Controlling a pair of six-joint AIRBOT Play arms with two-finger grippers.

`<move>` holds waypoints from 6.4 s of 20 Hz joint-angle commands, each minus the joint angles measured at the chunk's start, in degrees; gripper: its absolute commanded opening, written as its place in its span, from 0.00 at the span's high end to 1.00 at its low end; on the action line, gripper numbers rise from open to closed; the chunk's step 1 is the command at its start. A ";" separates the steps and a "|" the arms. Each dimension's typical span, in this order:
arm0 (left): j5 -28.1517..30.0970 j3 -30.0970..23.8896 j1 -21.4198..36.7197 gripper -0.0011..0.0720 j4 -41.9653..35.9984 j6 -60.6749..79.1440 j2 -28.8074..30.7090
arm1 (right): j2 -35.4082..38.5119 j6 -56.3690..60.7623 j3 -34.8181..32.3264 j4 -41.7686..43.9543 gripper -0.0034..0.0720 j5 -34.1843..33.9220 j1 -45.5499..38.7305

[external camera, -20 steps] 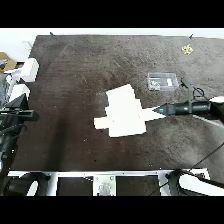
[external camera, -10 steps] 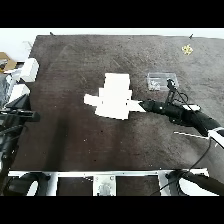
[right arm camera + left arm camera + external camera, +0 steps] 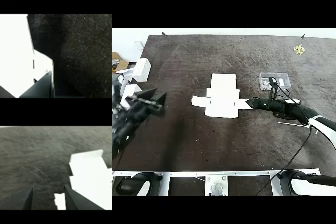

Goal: Fold the box and place the chain.

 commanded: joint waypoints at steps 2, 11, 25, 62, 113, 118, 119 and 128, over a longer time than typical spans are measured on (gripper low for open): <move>-13.99 15.58 -0.02 0.42 -0.11 0.42 -23.04 | -0.96 -1.20 0.68 0.00 0.95 0.37 0.09; -52.33 66.82 -0.04 0.40 19.80 -20.52 -71.47 | -0.96 -4.98 0.68 -1.75 0.95 0.37 0.04; -69.88 94.01 -1.55 0.40 8.48 -25.53 -100.35 | -0.96 -4.98 0.68 -1.73 0.95 0.22 0.04; -63.06 93.98 -5.07 0.97 9.14 19.91 -98.44 | 3.02 -17.00 0.68 -1.46 0.37 1.29 -0.52; -57.59 83.34 -5.07 0.97 9.60 34.38 -98.84 | -7.82 -49.24 12.94 -17.20 0.07 -3.67 10.47; -57.59 83.34 -5.07 0.97 9.60 34.38 -98.84 | -5.42 -49.77 14.34 -11.96 0.07 2.64 5.55; -57.59 83.34 -5.07 0.97 9.60 34.38 -98.84 | -7.26 -49.68 16.13 -11.93 0.07 6.27 4.55; -57.55 83.34 -5.07 0.97 9.60 34.38 -98.84 | -13.68 -46.12 22.71 -17.86 0.07 18.05 2.51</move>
